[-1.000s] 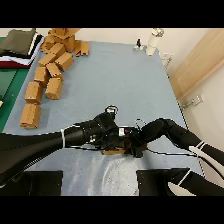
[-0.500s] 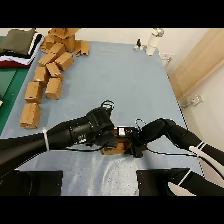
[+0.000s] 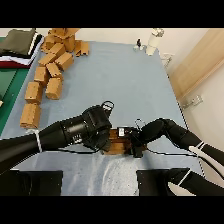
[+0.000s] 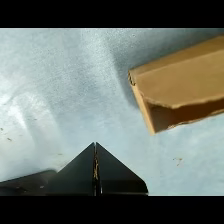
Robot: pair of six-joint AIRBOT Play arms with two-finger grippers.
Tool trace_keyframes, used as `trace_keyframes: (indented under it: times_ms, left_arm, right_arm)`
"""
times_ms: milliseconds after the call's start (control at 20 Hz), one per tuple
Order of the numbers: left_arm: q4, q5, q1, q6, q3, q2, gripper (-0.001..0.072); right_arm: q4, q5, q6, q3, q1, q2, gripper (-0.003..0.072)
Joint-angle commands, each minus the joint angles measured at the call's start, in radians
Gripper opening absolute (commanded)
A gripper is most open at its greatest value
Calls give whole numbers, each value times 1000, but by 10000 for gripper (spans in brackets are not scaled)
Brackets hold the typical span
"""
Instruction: Fold the box.
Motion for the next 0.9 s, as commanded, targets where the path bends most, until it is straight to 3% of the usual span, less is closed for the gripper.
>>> trace_keyframes:
  times_ms: [0, 250, 450, 600, 700, 750, 800, 850]
  left_arm:
    - [-30, -13, -12, 187, -31, 34, 11]
    - [-457, -300, 26, 738, -290, 216, 11]
    - [-478, -338, 99, 1040, -388, 231, 12]
    - [-573, -404, 269, 1287, -436, 232, 13]
    - [-645, -502, 406, 1440, -500, 232, 15]
    - [-652, -570, 465, 1529, -538, 232, 164]
    - [-647, -641, 506, 1603, -575, 231, 493]
    - [-645, -696, 532, 1668, -602, 230, 679]
  right_arm:
    - [0, 0, 0, 0, 0, 0, 501]
    - [-1, 0, 0, 0, 0, 0, 501]
    - [-1, 0, 0, 0, 0, 0, 501]
    - [-1, 0, 0, 0, 0, 0, 501]
    - [-1, 0, 0, 0, 0, 0, 501]
    - [0, 0, 0, 0, 0, 0, 501]
    - [-1, 0, 0, 0, 0, 0, 501]
    - [-1, 0, 0, 0, 0, 0, 501]
